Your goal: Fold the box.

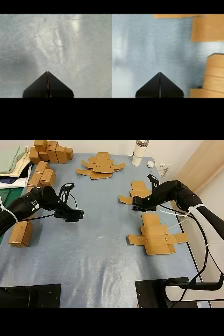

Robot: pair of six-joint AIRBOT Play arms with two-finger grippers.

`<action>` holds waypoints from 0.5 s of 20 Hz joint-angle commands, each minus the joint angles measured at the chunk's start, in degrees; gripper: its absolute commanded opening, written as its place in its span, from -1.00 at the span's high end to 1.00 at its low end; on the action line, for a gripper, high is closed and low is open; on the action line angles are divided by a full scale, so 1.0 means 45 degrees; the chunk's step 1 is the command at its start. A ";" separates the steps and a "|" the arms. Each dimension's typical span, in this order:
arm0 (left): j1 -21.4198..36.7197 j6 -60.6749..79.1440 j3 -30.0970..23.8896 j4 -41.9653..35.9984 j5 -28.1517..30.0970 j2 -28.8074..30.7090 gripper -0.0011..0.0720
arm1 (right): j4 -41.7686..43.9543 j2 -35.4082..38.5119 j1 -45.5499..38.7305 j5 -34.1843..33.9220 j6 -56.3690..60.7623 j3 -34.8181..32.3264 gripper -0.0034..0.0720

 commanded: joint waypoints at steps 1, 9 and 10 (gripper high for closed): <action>0.0000 0.0010 0.0000 -0.1127 0.0272 -0.0005 0.93 | -0.4532 -0.0015 -0.0743 -0.1311 0.1855 0.0554 0.87; -0.0005 0.0146 0.0000 -0.2176 -0.0427 -0.0005 -0.59 | -0.6577 -0.1292 -0.7732 -0.5066 -0.0214 0.0879 -0.36; 0.0000 0.0155 0.0000 -0.2492 -0.0418 -0.0005 -0.94 | -0.6484 -0.1496 -0.8218 -0.5236 -0.0651 0.0879 -0.36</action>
